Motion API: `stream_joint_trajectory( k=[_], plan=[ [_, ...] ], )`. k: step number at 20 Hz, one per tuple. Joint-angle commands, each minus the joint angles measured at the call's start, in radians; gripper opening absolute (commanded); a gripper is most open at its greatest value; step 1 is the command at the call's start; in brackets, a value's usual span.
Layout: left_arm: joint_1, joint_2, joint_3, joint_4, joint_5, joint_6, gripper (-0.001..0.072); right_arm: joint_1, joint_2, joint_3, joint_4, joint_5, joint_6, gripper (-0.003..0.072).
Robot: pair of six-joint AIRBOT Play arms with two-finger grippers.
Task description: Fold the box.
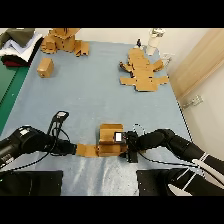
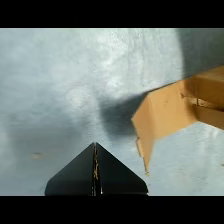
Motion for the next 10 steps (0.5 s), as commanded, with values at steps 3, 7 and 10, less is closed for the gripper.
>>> stream_joint_trajectory(
  k=[3, 7, 10],
  plan=[
    [0.026, -0.196, -0.029, -0.344, 0.156, 0.194, 0.0013, 0.0, 0.0, 0.0, 0.0, 0.0, 0.0, 0.0448],
    [0.026, -0.226, -0.022, -0.546, 0.254, 0.348, 0.0012, 0.0, 0.0, 0.0, 0.0, 0.0, 0.0, 0.0448],
    [-0.014, -0.225, 0.002, -0.574, 0.24, 0.358, 0.0011, 0.0, 0.0, 0.0, 0.0, 0.0, 0.0, 0.0448]
  ],
)
